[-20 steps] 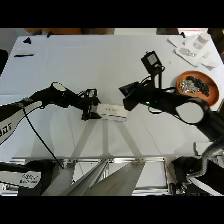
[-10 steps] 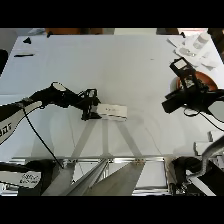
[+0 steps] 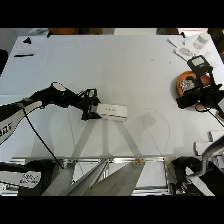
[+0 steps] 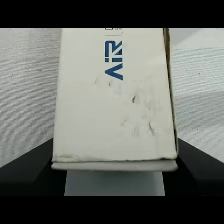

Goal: Fold the box and place the chain.

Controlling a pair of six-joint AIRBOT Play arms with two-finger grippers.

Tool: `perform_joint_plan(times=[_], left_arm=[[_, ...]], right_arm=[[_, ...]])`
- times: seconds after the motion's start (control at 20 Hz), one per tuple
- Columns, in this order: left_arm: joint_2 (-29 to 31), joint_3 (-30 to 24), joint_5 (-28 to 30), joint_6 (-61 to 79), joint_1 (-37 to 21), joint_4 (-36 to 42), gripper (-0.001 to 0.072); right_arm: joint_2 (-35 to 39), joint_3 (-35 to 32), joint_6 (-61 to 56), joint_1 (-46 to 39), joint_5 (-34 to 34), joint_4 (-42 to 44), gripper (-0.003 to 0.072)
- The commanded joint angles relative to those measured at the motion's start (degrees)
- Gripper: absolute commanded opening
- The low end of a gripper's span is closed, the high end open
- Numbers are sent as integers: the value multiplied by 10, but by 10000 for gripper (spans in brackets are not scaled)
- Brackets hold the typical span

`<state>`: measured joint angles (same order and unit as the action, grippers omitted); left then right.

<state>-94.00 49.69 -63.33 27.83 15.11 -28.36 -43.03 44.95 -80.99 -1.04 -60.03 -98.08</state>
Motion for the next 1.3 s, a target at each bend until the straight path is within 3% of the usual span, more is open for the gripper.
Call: perform_joint_plan(times=[0.0, 0.2, 0.3, 0.35, 0.6, 0.9, 1.05, 1.25], left_arm=[[0, 0, -16, 0, 0, 10, 318], [0, 0, -14, 0, 0, 8, 312], [0, 0, -10, 3, 0, 9, 22], [2, 0, -10, 1, 0, 8, 6], [71, 0, 22, -81, 0, 4, 5], [268, 0, 125, -276, 0, -51, 5], [370, 0, 191, -389, 0, -141, 4], [468, 0, 241, -650, -1, -379, 4]], right_arm=[[0, 0, -1, -5, 7, 0, 10], [0, 0, -3, -5, 10, 6, 10], [0, 0, -3, -5, 10, 23, 10], [0, 0, -3, -5, 10, 31, 10], [0, 0, -3, -5, 9, 54, 10], [0, 0, -2, -5, 9, 56, 10], [0, 0, -3, -5, 8, 61, 10], [0, 0, -3, -5, 7, 100, 10]])
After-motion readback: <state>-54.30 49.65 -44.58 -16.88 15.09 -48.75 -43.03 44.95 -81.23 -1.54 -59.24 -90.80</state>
